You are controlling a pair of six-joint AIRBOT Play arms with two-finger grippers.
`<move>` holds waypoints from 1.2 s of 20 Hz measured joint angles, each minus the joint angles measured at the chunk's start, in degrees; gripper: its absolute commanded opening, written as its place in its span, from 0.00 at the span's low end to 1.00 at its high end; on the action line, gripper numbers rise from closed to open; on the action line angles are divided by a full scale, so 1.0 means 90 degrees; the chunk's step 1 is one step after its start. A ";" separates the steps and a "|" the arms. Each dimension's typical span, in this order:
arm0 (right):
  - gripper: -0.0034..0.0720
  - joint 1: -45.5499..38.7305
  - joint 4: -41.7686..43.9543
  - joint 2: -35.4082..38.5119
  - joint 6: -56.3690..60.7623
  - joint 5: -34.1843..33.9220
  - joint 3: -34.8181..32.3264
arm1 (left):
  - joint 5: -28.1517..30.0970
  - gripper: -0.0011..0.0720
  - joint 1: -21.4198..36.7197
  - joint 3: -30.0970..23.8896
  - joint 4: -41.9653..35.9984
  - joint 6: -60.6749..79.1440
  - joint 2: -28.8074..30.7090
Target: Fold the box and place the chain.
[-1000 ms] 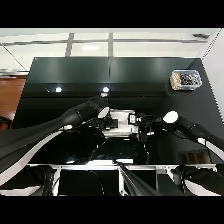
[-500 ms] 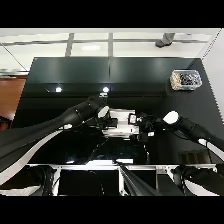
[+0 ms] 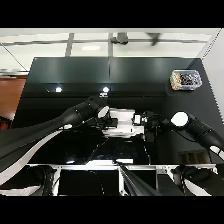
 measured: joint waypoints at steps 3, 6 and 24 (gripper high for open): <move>0.36 0.0075 -0.0022 0.0012 -0.0092 -0.0066 0.0000 | 0.0036 0.06 0.0000 0.0000 0.0000 0.0000 0.0000; 0.21 0.0102 0.0153 -0.0012 -0.0136 -0.0206 -0.0002 | 0.0063 0.06 0.0000 0.0000 -0.0002 0.0000 0.0000; 0.56 0.0342 0.1863 -0.0712 0.0136 -0.0631 -0.0007 | 0.0151 0.06 0.0000 0.0000 -0.0019 -0.0017 0.0000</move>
